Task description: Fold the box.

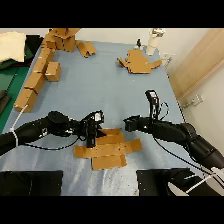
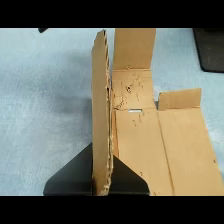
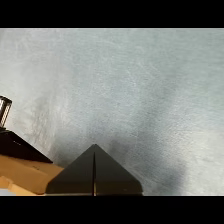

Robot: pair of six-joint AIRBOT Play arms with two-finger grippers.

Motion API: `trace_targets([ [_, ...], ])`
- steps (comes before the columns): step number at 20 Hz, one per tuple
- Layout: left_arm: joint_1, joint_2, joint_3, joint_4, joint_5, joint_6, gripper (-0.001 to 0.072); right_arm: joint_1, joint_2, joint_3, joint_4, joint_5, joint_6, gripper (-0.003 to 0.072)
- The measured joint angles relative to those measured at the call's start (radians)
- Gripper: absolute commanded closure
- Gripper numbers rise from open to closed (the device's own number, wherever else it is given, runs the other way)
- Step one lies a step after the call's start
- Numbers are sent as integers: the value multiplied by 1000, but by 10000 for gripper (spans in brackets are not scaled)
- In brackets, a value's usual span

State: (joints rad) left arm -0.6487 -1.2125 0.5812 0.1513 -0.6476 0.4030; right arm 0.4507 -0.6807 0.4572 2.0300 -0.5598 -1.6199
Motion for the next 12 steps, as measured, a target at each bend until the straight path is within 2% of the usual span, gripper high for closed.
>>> trace_targets([
  [12, -20, 5, -2, -128, 21, 205, 697, 0, 0, 0, 0, 2, 0, 685],
])
